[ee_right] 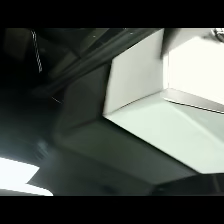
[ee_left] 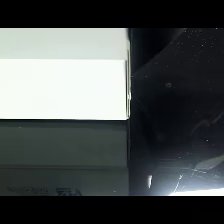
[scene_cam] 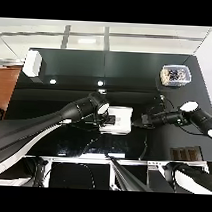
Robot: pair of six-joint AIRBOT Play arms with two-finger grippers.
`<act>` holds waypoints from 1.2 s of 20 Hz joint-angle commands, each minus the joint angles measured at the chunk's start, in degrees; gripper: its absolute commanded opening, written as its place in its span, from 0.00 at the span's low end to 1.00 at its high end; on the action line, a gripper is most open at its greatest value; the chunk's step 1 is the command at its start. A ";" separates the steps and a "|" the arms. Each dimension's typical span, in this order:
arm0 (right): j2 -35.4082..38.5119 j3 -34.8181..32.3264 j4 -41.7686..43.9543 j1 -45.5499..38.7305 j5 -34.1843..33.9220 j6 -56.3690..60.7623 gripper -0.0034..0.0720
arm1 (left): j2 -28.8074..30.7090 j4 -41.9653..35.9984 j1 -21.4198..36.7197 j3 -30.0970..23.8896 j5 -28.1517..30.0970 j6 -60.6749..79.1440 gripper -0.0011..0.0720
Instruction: Fold the box and place the chain.
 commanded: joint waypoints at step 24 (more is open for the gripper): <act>0.15 13.11 -32.87 28.94 -10.23 47.76 0.52 | -0.02 -0.04 0.04 -0.02 0.35 0.02 0.05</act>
